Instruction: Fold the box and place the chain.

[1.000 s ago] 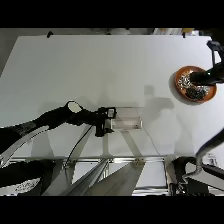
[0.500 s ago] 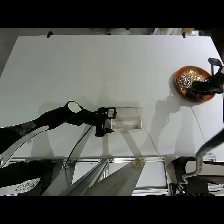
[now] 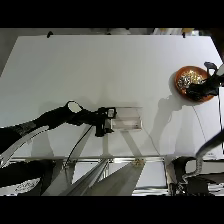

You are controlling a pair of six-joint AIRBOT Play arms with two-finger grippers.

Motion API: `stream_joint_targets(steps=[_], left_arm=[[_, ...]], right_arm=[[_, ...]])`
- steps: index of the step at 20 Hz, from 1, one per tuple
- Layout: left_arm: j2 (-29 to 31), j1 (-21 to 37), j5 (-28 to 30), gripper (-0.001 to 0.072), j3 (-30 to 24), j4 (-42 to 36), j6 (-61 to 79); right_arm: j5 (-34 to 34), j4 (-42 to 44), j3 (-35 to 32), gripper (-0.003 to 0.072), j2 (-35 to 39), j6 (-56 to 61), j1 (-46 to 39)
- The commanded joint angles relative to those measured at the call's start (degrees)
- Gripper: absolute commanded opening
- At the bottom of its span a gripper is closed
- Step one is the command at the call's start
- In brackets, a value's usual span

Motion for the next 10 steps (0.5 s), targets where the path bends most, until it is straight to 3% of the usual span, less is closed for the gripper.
stream_joint_targets(steps=[1, 7, 10], left_arm=[[0.0, 0.0, 0.0, 0.0271, 0.0, 0.0, 0.0], [0.0, 0.0, 0.0, 0.0271, 0.0, 0.0, 0.0], [0.0, 0.0, 0.0, 0.0271, 0.0, 0.0, 0.0]], right_arm=[[0.6, 0.3, 0.0, 0.0017, 1.2, -0.1, 0.0], [4.8, 2.4, 0.0, 0.0016, 12.9, -2.9, 0.0], [6.3, 10.8, 0.0, 0.0016, 21.6, -5.3, 0.0]])
